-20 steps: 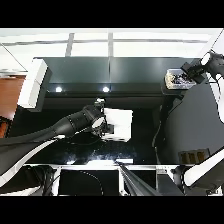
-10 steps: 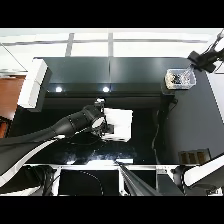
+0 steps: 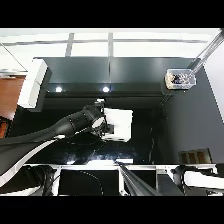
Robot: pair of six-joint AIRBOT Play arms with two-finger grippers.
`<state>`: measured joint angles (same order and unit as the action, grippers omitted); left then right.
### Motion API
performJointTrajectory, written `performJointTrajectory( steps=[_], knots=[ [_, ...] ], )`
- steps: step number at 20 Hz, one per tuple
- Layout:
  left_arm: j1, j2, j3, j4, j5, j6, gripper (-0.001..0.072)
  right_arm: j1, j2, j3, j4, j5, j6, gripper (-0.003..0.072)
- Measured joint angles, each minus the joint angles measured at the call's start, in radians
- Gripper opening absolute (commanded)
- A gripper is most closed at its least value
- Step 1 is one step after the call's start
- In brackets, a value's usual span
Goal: Fold the box and place the chain.
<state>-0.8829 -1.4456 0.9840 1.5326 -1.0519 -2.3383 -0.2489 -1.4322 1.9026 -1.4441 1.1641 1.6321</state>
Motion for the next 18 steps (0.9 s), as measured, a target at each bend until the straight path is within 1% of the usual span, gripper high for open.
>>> performJointTrajectory(
  steps=[3,7,13,15,18],
  knots=[
    [0.0,0.0,0.0,0.0,0.0,0.0,0.0029,-0.003,0.1,0.0,0.087,0.022,-0.047,0.0046],
    [0.0,0.0,0.0,0.0,0.0,0.0,0.003,0.016,0.222,-0.022,0.211,0.099,-0.108,0.0046],
    [0.0,0.0,0.0,0.0,0.0,0.0,0.0029,0.117,0.401,-0.18,0.305,0.195,-0.189,0.0046],
    [0.0,0.0,0.0,0.0,0.0,0.0,0.0029,0.164,0.435,-0.224,0.344,0.238,-0.213,0.0046],
    [0.0,0.0,0.0,0.0,0.0,0.0,0.0029,0.246,0.459,-0.257,0.402,0.307,-0.237,0.0046]
  ],
)
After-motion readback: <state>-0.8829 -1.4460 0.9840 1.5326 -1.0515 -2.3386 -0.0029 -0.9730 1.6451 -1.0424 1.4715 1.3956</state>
